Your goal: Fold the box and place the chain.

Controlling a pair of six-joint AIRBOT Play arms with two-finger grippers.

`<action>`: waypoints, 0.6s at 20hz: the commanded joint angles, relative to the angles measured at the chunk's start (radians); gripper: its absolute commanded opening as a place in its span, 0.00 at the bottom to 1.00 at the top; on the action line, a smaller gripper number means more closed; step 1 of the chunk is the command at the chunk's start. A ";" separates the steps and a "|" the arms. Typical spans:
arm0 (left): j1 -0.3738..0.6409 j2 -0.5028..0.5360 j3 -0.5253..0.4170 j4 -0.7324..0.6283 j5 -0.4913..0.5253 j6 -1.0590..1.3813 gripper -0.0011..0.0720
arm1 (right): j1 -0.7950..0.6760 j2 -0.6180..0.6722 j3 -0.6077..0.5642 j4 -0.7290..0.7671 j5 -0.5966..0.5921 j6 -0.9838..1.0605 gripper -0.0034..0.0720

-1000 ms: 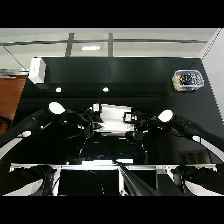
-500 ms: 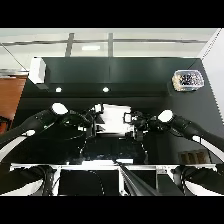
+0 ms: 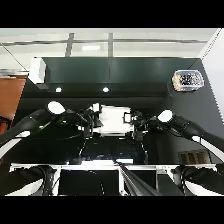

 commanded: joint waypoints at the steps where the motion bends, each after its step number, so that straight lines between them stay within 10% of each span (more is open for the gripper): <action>1: 0.102 0.150 0.011 0.164 -0.023 -0.233 0.05 | 0.001 -0.001 0.000 -0.003 0.004 -0.002 0.61; 6: 0.425 0.280 -0.014 0.399 -0.045 -1.005 0.05 | 0.001 -0.001 0.000 -0.003 0.004 -0.002 0.61; 12: 0.565 0.147 -0.166 0.189 -0.086 -1.266 0.05 | 0.001 -0.001 0.000 -0.003 0.004 -0.002 0.61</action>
